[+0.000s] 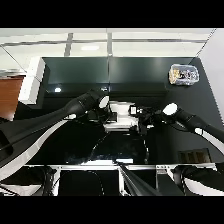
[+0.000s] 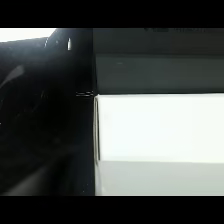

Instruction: Fold the box and place the chain.

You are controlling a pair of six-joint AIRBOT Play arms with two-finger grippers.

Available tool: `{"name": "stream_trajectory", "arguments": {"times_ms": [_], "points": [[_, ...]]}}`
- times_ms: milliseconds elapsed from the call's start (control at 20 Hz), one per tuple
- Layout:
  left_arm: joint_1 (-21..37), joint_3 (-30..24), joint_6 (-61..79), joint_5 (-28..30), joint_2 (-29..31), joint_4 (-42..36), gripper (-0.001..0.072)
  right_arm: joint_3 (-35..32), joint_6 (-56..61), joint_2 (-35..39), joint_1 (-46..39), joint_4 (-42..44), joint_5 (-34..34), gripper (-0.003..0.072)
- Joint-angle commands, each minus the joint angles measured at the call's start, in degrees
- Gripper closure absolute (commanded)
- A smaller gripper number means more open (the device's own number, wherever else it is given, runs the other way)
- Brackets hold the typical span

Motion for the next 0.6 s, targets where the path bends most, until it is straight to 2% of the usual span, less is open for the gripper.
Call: {"name": "stream_trajectory", "arguments": {"times_ms": [0,200,250,300,550], "points": [[0.20,0.15,0.17,0.96,-0.02,-0.02,0.0440,0.00,0.00,0.00,0.00,-0.02,0.02,0.0220],[0.22,0.31,0.17,1.03,-0.07,0.02,0.0440,0.00,0.04,0.00,0.00,-0.02,0.04,0.0217],[0.22,0.31,0.17,1.03,-0.09,0.02,0.0581,0.00,0.15,0.00,0.00,-0.02,0.04,0.0180],[0.20,0.31,0.39,1.09,-0.09,0.04,0.0689,0.00,0.70,0.00,0.00,-0.09,0.07,0.0071],[0.20,0.31,0.59,1.40,-0.09,-0.04,0.0688,0.07,3.04,1.53,-0.02,-2.43,1.60,0.0062]]}}
